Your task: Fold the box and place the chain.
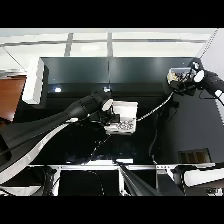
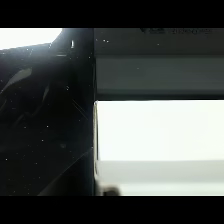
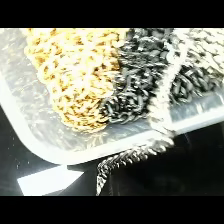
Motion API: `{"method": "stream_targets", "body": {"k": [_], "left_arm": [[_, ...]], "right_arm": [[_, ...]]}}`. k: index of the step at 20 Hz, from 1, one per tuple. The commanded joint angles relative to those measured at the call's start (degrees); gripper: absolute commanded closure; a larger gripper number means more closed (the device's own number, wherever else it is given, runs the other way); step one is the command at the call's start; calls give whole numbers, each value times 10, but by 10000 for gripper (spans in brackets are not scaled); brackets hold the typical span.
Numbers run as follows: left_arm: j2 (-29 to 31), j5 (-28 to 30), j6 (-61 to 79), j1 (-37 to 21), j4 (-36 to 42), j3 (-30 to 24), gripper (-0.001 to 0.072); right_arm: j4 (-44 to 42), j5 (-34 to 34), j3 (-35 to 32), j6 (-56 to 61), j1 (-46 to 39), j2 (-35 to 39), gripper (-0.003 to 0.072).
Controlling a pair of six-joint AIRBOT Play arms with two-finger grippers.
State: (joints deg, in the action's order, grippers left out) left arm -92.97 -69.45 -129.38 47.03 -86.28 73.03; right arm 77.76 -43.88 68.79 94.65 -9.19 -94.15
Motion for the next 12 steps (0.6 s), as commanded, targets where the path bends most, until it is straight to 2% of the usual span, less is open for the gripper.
{"method": "stream_targets", "body": {"k": [1,4,8,12], "left_arm": [[0,0,0,0,0,0,683],[0,0,0,0,0,0,683],[0,0,0,-1,0,0,683],[0,0,0,0,0,0,682]], "right_arm": [[3,-57,7,-40,2,15,671],[3,-106,7,-85,2,97,671],[-13,-193,7,-115,2,265,671],[-121,-217,7,-121,2,430,671]]}}
